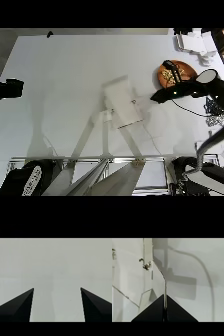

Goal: Fold the box and place the chain.

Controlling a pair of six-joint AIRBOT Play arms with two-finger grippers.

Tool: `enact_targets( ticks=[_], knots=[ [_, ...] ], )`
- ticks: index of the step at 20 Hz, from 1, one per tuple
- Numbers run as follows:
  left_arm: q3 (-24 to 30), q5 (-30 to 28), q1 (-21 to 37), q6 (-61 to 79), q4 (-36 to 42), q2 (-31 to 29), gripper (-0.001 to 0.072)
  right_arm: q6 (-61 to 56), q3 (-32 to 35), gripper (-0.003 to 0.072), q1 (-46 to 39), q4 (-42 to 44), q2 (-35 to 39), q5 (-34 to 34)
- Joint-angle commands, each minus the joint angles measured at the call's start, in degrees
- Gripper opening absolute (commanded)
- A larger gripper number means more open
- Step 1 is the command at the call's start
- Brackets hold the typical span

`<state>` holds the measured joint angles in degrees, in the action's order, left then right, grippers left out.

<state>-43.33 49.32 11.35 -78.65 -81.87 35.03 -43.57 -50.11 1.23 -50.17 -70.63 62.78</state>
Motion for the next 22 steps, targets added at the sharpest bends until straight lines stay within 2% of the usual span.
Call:
enact_targets(
  ticks=[1,5,9,12,22],
  knots=[
    [0.0,0.0,0.0,0.0,0.0,0.0,0.0638,4.0,1.8,0.0004,10.4,5.3,4.7,-9.5],
    [0.0,0.0,0.0,0.0,0.0,0.0,0.0638,12.6,14.0,0.0004,12.8,19.6,9.9,-24.9],
    [0.0,0.0,0.0,0.0,0.0,0.0,0.0638,12.8,26.5,0.0004,14.6,22.5,16.9,-38.4],
    [0.0,0.0,0.0,0.0,0.0,0.0,0.0638,12.8,33.4,0.0004,16.5,28.6,17.9,-46.4],
    [0.0,0.0,0.0,0.0,0.0,0.0,0.0638,12.3,34.2,0.0005,17.3,31.1,17.9,-48.9]
  ],
)
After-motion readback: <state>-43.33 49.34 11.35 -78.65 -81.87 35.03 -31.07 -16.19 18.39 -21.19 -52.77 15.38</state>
